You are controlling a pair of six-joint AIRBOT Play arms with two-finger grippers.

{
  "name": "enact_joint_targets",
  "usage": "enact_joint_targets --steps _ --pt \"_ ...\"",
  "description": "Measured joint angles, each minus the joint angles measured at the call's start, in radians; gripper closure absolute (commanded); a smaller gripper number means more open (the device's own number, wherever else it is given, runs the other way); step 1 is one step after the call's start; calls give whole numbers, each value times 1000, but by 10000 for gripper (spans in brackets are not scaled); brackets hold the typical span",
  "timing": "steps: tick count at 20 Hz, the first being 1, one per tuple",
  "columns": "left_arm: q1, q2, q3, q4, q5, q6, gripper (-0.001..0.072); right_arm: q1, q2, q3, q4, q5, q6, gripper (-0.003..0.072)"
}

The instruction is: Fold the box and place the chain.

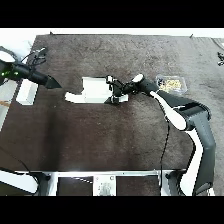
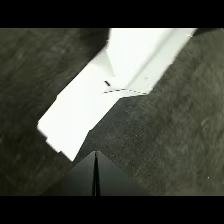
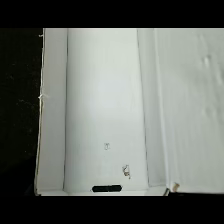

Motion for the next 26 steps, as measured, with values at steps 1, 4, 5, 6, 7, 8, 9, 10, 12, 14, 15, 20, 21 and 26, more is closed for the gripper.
enact_joint_targets --steps 1,4,5,6,7,8,9,10,12,14,15,20,21,26 --pt "15 3 -10 0 13 -47 703 0 0 0 0 0 0 216" --pt "53 6 -25 2 69 -177 703 1 0 0 0 0 0 216" --pt "60 6 -28 7 79 -210 703 1 1 0 0 0 0 216" --pt "63 6 -30 8 86 -235 703 1 1 0 1 0 0 216" --pt "67 6 -31 14 93 -260 703 1 1 0 2 0 0 216" --pt "70 5 -32 23 100 -285 703 1 1 0 2 0 0 216" --pt "73 3 -33 35 104 -306 703 2 1 0 3 0 0 216" --pt "74 -2 -34 44 108 -330 703 2 1 0 3 0 0 216" --pt "75 -16 -34 56 108 -365 702 2 1 0 5 0 0 216" --pt "74 -35 -34 64 109 -393 702 2 1 0 5 0 0 216" --pt "71 -44 -34 68 111 -399 703 2 1 0 6 0 -1 216" --pt "44 -80 -34 99 140 -423 702 2 1 0 6 0 0 215" --pt "38 -85 -34 105 150 -424 702 2 1 0 6 0 0 216" --pt "3 -101 -34 165 180 -455 700 2 1 0 6 0 0 216"
